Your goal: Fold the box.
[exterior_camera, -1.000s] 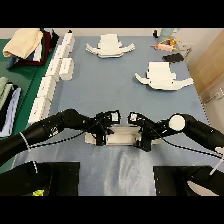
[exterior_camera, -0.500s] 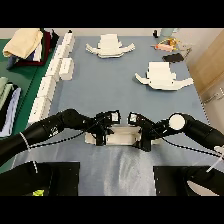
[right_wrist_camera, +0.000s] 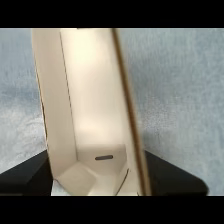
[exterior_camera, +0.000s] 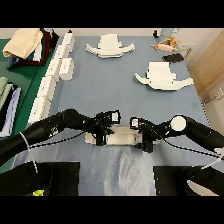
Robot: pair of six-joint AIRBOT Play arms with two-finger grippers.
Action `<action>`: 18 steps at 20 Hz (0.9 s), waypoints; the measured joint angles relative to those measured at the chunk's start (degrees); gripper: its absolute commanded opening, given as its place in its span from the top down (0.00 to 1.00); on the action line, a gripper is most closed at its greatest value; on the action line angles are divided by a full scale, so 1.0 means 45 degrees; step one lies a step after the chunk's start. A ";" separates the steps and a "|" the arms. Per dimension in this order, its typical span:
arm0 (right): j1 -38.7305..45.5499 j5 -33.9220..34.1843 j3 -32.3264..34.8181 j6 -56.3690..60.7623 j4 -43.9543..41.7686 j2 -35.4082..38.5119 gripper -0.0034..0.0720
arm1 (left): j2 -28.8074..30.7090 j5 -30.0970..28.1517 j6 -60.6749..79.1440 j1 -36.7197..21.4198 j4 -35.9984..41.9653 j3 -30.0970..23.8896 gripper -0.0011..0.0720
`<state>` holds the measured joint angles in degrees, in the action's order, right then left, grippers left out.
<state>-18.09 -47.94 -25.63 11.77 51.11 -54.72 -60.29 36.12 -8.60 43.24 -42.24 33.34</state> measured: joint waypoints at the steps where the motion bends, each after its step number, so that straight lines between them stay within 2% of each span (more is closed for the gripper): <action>1: 0.0141 -0.0010 0.0063 -0.0330 -0.0097 0.0010 0.03 | 0.0000 0.0000 0.0005 0.0000 0.0005 0.0000 0.97; 2: 0.0296 -0.0024 0.0131 -0.0714 -0.0287 0.0019 0.03 | 0.0000 0.0000 0.0005 0.0000 0.0005 0.0000 0.97; 4: 0.0549 0.0044 0.0257 -0.1404 -0.0670 0.0019 0.12 | 0.0000 0.0000 0.0005 0.0000 0.0000 0.0000 0.97; 13: 0.0913 0.0554 0.0782 -0.3007 -0.1885 -0.0291 0.13 | 0.0000 0.0000 0.0000 0.0000 0.0000 0.0000 0.97; 14: 0.0918 0.0631 0.0860 -0.3181 -0.2040 -0.0316 0.21 | 0.0000 0.0005 0.0005 0.0000 0.0000 0.0000 0.97; 16: 0.0923 0.0782 0.0952 -0.3453 -0.2317 -0.0413 0.22 | 0.0000 0.0005 0.0000 0.0000 0.0000 0.0000 0.97; 17: 0.0923 0.0865 0.0986 -0.3609 -0.2429 -0.0486 0.29 | 0.0000 0.0005 0.0000 0.0000 0.0005 0.0000 0.97; 18: 0.0928 0.0903 0.1001 -0.3725 -0.2521 -0.0559 0.29 | 0.0000 0.0010 0.0005 0.0000 0.0000 0.0000 0.97</action>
<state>-13.91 -43.88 -21.12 -4.99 39.77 -57.23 -60.29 36.16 -8.58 43.24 -42.24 33.34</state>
